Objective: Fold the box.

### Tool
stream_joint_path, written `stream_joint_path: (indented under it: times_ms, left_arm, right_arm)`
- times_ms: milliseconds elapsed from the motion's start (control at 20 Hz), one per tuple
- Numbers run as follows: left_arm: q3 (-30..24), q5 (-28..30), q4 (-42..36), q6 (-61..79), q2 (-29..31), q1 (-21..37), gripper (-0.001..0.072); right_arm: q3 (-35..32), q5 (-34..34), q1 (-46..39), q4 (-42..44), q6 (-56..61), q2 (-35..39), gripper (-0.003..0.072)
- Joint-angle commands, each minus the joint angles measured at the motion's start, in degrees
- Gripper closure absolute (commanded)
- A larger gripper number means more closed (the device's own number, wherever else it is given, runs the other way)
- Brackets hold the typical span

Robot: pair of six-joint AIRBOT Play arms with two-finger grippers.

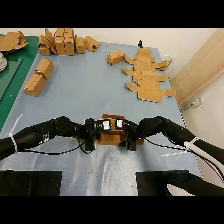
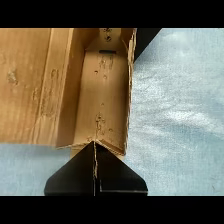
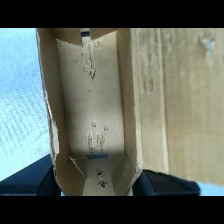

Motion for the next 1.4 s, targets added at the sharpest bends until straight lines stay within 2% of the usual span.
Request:
stream_joint_path:
  times_ms: [0, 100, 200, 250, 500, 550, 600, 650, 700, 750, 900, 1000, 1150, 1350]
  left_arm:
    - [0.04, 0.04, 0.0, 0.02, -0.02, -1.03, 0.0698]
    - [0.04, -0.79, 0.0, 0.0, -0.02, -1.01, 0.0676]
    - [0.07, -0.7, -0.09, -0.02, -0.02, -1.01, 0.0159]
    - [0.07, -0.66, -0.13, -0.02, -0.02, -1.01, 0.0152]
    - [0.24, -2.36, 0.04, -0.02, 0.07, -0.98, 0.0154]
    - [0.24, -3.91, 0.04, -0.02, 0.17, -0.98, 0.0202]
    - [0.24, -6.01, 0.55, -0.02, 0.44, -0.96, 0.0356]
    - [0.24, -8.13, 2.12, -0.02, 0.85, -0.94, 0.0451]
    - [0.24, -9.66, 4.22, -0.33, 1.31, -0.94, 0.0644]
    - [0.24, -9.97, 6.64, -2.12, 1.92, -0.94, 0.0699]
    - [0.24, -9.55, 18.91, -16.09, 4.52, -0.87, 0.0699]
    - [0.22, -10.84, 24.24, -20.96, 5.7, -0.87, 0.0699]
    - [0.2, -10.4, 25.0, -20.44, 5.68, -0.87, 0.0698]
    - [0.24, -4.33, 24.92, -17.59, 3.67, -0.87, 0.0698]
  right_arm:
    - [-0.04, 0.0, -0.02, 0.02, 0.02, 0.02, 0.0164]
    - [-0.04, 0.02, -0.02, 0.02, 0.02, 0.02, 0.0164]
    - [-0.04, 0.0, -0.04, 0.02, 0.02, 0.02, 0.0164]
    - [-0.04, 0.0, -0.02, 0.02, 0.02, 0.02, 0.0164]
    - [-0.04, 0.0, -0.02, 0.02, 0.02, 0.02, 0.0164]
    - [-0.04, 0.0, -0.02, 0.02, 0.02, 0.02, 0.0164]
    - [-0.04, 0.0, -0.02, 0.02, 0.02, 0.02, 0.0164]
    - [-0.04, 0.0, -0.02, 0.02, 0.02, 0.02, 0.0164]
    - [-0.04, 0.0, -0.02, 0.02, 0.02, 0.02, 0.0164]
    - [-0.04, 0.0, -0.02, 0.02, 0.02, 0.02, 0.0164]
    - [-0.04, 0.0, -0.02, 0.02, 0.02, 0.02, 0.0164]
    - [-0.04, 0.0, -0.02, 0.02, 0.02, 0.02, 0.0164]
    - [-0.04, 0.0, -0.02, 0.02, 0.02, 0.02, 0.0164]
    - [-0.04, 0.0, -0.02, 0.02, 0.02, 0.02, 0.0164]
